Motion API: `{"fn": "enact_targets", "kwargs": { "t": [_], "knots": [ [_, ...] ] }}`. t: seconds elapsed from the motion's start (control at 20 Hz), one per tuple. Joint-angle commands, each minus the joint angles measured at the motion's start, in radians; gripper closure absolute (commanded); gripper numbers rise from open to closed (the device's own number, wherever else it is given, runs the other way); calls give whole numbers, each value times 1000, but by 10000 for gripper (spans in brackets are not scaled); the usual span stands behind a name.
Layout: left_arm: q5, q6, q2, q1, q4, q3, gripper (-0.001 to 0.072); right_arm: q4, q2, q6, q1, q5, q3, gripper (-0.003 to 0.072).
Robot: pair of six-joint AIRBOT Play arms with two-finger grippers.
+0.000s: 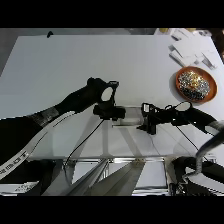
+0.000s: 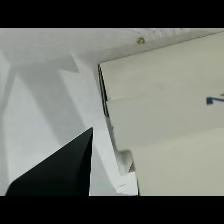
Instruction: Fold the box and place the chain.
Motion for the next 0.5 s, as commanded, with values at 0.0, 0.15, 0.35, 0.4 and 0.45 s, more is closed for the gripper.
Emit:
{"fn": "enact_targets", "kwargs": {
  "t": [0.0,0.15,0.35,0.4,0.45],
  "knots": [
    [34,-55,-32,-14,19,5,436,0,1,0,0,0,0,431],
    [50,-62,-60,-31,36,5,439,0,1,0,0,0,0,431],
    [51,-69,-87,-39,37,5,442,0,1,0,0,0,0,431],
    [53,-70,-89,-39,37,5,463,0,1,0,0,0,0,431],
    [53,-72,-90,-39,37,5,588,0,1,0,0,0,0,431]
  ]
}}
